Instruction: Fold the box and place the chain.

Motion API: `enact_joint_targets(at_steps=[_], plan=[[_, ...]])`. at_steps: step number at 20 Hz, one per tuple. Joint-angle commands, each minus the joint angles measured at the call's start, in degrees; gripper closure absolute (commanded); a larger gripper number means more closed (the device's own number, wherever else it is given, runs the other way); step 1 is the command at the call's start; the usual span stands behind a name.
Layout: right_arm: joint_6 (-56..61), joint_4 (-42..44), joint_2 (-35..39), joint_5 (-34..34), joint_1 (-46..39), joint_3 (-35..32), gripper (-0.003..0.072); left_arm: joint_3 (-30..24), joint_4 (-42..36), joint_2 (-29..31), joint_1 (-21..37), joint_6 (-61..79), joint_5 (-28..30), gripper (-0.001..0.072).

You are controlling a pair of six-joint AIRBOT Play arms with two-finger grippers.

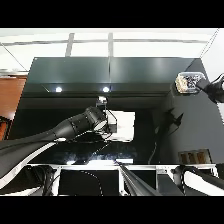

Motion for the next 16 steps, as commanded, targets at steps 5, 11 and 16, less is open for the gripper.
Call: enact_joint_targets(at_steps=[5, 11, 16], plan=[[-4.15, 28.89, -26.58, 18.67, -6.95, 30.29, -0.0034, -0.02, 0.02, 0.00, 0.00, 0.00, 0.02, 0.0680], [0.83, 29.49, -33.35, 17.09, -6.71, 35.89, 0.0072, -0.02, 0.00, 0.00, -0.07, 0.00, -0.02, 0.0680], [1.07, 30.45, -35.26, 13.60, -6.69, 35.95, 0.0073, -0.02, 0.00, 0.00, -0.04, 0.00, 0.02, 0.0680]])
